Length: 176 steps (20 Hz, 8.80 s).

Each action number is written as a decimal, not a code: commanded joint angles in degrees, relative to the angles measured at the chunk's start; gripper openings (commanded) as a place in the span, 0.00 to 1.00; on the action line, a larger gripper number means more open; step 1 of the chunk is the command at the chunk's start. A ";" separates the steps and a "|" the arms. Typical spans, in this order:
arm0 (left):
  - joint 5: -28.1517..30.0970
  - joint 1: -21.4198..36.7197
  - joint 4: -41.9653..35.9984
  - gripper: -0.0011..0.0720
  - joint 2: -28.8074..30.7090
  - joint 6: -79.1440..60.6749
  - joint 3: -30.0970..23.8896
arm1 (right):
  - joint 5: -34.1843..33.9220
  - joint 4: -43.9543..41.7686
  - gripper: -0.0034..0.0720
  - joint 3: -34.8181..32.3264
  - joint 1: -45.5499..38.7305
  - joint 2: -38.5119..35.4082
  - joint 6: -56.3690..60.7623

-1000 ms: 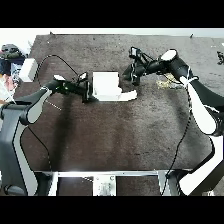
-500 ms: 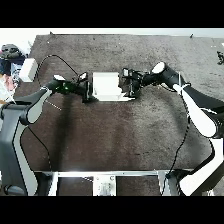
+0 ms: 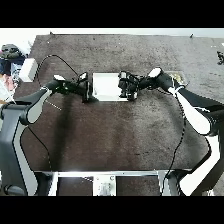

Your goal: Fold the box and place the chain.

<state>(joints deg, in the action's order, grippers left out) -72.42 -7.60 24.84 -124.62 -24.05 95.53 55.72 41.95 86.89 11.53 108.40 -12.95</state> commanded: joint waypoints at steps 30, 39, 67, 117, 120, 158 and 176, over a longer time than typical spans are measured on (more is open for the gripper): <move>0.00 0.02 0.00 0.57 -0.02 0.00 0.02 | -0.70 -5.20 0.97 -0.04 1.27 1.62 -5.25; 0.00 0.02 0.00 0.57 -0.02 0.00 0.02 | -0.68 1.64 0.09 0.00 -0.26 -0.37 10.69; 0.00 0.02 0.00 0.57 -0.02 0.00 0.00 | 8.74 -13.70 0.28 -6.69 -9.53 0.24 60.59; -0.02 0.02 0.00 0.57 -0.02 0.02 0.02 | 10.95 51.98 0.23 20.90 17.38 8.66 123.86; -0.02 0.02 -0.02 0.57 -0.02 0.02 0.02 | 9.46 53.51 0.13 20.90 18.47 8.66 125.94; 0.00 0.02 0.00 0.57 -0.02 0.02 0.02 | 10.62 45.55 0.49 20.48 -18.03 -1.16 95.91; 0.00 0.02 0.00 0.57 -0.02 0.02 0.00 | 8.52 38.73 0.34 20.46 -18.27 6.75 92.54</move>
<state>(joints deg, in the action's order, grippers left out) -72.44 -7.57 24.84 -124.62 -24.01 95.50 64.14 81.41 107.37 -6.76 114.78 79.85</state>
